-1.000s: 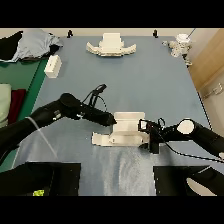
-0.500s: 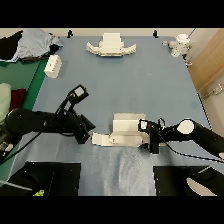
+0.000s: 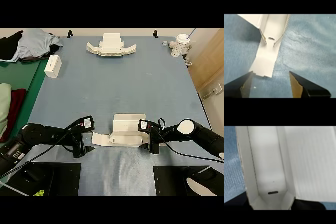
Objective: Fold the box.
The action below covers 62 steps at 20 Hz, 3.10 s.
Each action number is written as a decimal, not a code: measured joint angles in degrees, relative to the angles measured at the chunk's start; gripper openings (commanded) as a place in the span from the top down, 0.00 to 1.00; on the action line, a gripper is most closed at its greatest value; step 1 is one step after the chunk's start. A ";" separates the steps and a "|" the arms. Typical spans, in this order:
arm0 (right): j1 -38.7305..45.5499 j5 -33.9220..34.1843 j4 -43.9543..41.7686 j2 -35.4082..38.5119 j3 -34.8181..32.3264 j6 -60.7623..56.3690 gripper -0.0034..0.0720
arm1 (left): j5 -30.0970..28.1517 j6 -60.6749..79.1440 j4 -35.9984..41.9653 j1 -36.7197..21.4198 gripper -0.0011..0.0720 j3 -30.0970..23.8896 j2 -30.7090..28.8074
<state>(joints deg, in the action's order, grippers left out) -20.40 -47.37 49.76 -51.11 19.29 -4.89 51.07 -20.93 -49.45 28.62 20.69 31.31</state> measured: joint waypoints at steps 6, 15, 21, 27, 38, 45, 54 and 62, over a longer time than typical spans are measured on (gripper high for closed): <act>0.00 -0.07 0.00 0.00 0.00 0.00 0.24 | -12.04 15.06 10.54 5.05 0.23 -2.05 9.79; 0.00 -0.02 0.00 0.00 0.00 0.00 0.24 | -23.67 22.43 16.11 13.07 0.68 3.43 25.66; 0.07 0.04 0.20 0.02 0.00 -0.04 0.24 | -21.09 24.09 18.56 13.79 0.84 7.74 31.80; 0.02 -0.11 0.00 0.00 0.00 0.00 0.24 | -19.06 30.38 26.03 14.45 0.84 8.57 33.75; 0.02 0.02 -0.02 0.00 0.00 0.00 0.24 | -19.37 28.85 25.64 14.38 0.97 8.66 33.40; 0.02 0.07 -0.09 0.00 0.00 -0.02 0.24 | -9.03 -16.61 -2.47 5.97 0.97 9.20 16.87; 0.02 0.02 -0.02 0.00 0.00 -0.02 0.24 | 4.07 -60.00 -6.64 -11.08 0.97 3.06 9.49; 0.02 0.02 0.00 0.00 0.00 0.00 0.24 | -8.83 -56.76 8.37 -0.63 0.97 1.18 23.34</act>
<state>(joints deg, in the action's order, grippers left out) -20.38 -47.35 49.76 -51.11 19.29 -4.89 42.24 -77.69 -41.08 27.99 21.87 54.65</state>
